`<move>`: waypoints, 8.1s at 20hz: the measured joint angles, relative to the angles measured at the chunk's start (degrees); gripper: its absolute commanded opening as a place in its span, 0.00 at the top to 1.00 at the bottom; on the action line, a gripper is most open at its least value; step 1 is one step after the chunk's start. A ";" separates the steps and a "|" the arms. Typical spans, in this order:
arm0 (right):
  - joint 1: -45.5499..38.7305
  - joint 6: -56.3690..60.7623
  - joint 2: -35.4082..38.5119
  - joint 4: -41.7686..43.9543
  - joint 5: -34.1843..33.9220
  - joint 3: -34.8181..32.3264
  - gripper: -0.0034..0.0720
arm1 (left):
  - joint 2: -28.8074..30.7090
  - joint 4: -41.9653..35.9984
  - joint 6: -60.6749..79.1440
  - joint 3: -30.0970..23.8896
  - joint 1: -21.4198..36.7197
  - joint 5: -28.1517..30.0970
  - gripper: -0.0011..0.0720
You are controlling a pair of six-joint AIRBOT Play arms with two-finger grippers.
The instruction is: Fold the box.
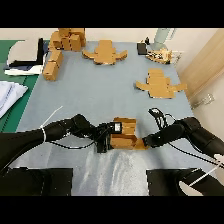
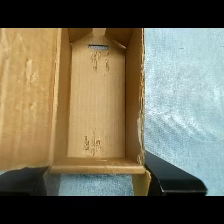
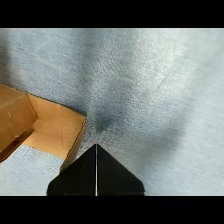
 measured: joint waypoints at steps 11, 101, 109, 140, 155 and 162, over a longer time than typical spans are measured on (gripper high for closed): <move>0.00 -5.22 0.55 8.48 0.66 -1.77 0.95 | 0.02 0.02 0.11 0.00 0.00 -0.04 0.32; 32.13 56.76 -11.91 -18.86 -18.69 25.44 0.50 | 0.00 0.00 0.07 0.00 0.00 -0.04 0.32; 24.13 49.16 -10.93 -25.46 -25.53 25.35 0.95 | 0.02 0.00 0.04 0.00 0.00 -0.02 0.32; 8.41 -48.35 4.94 28.50 3.69 2.71 0.95 | 0.00 0.00 0.04 0.00 0.00 -0.02 0.32; 31.78 -47.69 13.86 0.48 26.62 -6.88 0.26 | 0.00 0.00 0.02 0.00 0.00 -0.02 0.32; 32.68 -48.09 11.41 -4.63 30.91 -6.60 0.25 | 0.00 0.02 0.11 0.00 0.00 0.04 0.32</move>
